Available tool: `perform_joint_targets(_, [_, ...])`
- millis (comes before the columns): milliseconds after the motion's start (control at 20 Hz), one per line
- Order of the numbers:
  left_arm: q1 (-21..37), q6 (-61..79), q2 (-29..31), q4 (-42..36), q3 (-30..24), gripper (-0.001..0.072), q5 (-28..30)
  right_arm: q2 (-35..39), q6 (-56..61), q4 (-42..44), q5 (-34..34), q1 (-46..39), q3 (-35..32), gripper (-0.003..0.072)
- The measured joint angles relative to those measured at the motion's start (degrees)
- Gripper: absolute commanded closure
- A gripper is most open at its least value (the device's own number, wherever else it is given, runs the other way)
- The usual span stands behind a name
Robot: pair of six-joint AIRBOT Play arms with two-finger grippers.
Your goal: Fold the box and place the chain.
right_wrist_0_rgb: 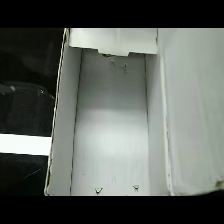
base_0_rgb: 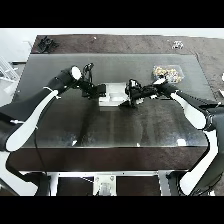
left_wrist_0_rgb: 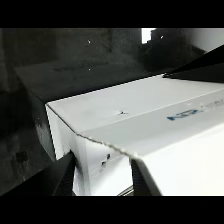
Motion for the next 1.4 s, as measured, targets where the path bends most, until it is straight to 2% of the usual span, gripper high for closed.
perform_joint_targets(450, [-1.3,-4.8,-2.6,5.0,2.5,0.0314,-2.3,0.0,0.0,0.0,0.0,0.0,0.0,0.0110])
perform_joint_targets(850, [-2.9,-11.8,-6.3,13.3,8.8,0.0314,-9.6,0.0,0.0,0.2,0.0,0.0,0.0,0.0110])
perform_joint_targets(1400, [-3.1,-13.6,-7.1,14.5,13.4,0.0314,-15.0,0.0,0.0,0.1,0.0,0.2,0.0,0.0110])
